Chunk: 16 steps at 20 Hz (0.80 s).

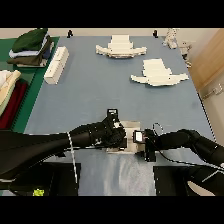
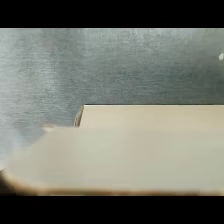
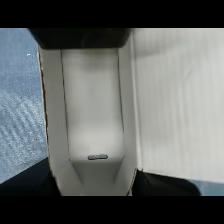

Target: Fold the box.

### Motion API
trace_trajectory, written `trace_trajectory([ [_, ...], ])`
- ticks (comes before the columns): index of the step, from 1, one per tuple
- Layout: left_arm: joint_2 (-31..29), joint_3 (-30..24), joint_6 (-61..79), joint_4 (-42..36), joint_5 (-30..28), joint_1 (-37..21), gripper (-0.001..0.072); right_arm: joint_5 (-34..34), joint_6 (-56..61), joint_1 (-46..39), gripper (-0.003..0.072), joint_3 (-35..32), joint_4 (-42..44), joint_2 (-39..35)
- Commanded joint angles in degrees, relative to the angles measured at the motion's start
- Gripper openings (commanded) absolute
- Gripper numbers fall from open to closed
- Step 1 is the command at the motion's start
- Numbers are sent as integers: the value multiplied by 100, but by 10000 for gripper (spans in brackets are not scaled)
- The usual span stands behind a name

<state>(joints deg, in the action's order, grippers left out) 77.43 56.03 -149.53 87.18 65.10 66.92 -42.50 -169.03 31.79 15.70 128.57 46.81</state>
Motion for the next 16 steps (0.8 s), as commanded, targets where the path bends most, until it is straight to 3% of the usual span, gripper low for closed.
trace_trajectory([
  [1, -15, 184, 140, -13, 446, -11, 661, -7, 11, -2, 505, 4, 0, 2],
  [7, -374, 817, 968, 72, 1309, -9, 651, -4, 11, -2, 505, 4, 0, 2],
  [8, -404, 964, 1062, 33, 1427, -11, 520, -7, 11, -2, 505, 4, 0, 2],
  [9, -415, 1102, 1187, 22, 1582, -13, 240, -7, 11, -2, 505, 4, 0, 2],
  [10, -431, 1224, 1545, 26, 1690, -15, 13, -7, 11, -2, 505, 4, 0, 2],
  [16, -605, 1432, 3097, 271, 1919, -17, 16, -7, 11, -2, 505, 7, 0, 2],
])
